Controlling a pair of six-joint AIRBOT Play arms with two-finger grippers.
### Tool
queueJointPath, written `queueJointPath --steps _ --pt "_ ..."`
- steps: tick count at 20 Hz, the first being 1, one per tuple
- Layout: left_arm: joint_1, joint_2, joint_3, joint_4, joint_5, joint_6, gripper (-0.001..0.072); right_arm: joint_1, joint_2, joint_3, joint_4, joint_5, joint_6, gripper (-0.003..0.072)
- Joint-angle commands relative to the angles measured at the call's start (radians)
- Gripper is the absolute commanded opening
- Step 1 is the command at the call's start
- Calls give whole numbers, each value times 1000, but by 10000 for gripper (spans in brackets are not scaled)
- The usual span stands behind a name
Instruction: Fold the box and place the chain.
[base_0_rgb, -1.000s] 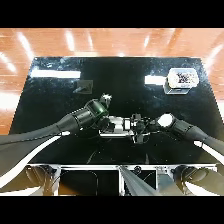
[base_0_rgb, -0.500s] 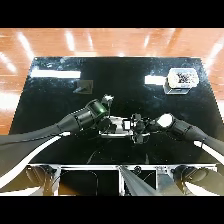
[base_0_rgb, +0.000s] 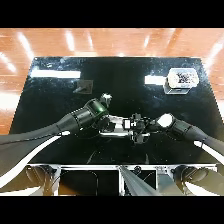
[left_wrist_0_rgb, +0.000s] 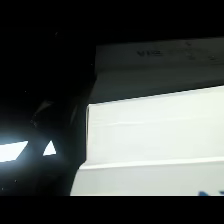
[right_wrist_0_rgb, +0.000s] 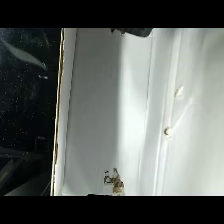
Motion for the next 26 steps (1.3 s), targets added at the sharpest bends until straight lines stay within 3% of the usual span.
queueJointPath --steps 1,3,5,10,17,22,26 --pt "4 3 2 -4 0 4 22 1 0 0 -2 3 1 494" --pt "25 11 2 -3 0 4 22 0 10 0 -3 6 5 498" --pt "58 19 2 0 3 4 22 0 30 0 -3 6 9 699" --pt "133 19 2 17 26 4 22 0 102 0 -34 5 74 699" --pt "155 31 -4 47 35 -19 22 -2 203 0 -112 51 182 698" --pt "211 153 -100 41 1 -44 22 -2 203 0 -119 40 185 697" --pt "223 156 -131 -23 -55 -19 22 5 203 0 -70 -12 168 697"
